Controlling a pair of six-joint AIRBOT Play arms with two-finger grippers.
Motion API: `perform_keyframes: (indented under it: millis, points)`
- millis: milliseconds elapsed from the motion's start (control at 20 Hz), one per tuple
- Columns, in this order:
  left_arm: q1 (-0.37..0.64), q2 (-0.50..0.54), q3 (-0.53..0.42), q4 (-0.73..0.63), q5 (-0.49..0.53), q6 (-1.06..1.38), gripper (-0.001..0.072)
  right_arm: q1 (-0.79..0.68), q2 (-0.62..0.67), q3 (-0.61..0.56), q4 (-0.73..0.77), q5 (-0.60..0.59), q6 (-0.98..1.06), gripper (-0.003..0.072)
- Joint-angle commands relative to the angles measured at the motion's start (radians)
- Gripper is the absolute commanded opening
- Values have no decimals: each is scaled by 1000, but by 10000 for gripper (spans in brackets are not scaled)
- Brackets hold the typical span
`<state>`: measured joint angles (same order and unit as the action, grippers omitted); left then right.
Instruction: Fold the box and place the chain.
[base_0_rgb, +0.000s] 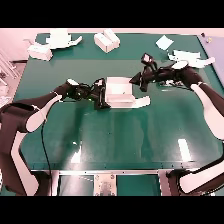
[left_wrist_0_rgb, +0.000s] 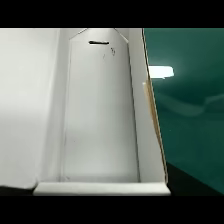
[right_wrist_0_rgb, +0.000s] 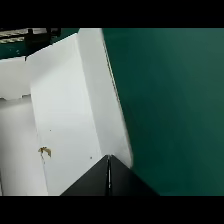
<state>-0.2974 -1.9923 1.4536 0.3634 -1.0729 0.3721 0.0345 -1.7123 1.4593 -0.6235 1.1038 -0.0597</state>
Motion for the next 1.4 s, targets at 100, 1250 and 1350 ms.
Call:
perform_keyframes:
  millis: [100, 1250, 1350]
  points:
    - [1, 0, 0, -1, -1, -1, 538, -26, 140, -71, -145, 11, 113, 6]
    - [1, 0, 0, -1, -1, -1, 538, -32, 131, -385, -93, -63, -241, 454]
    - [1, 0, 0, -1, -1, -1, 538, -32, 131, -385, -62, -63, -277, 441]
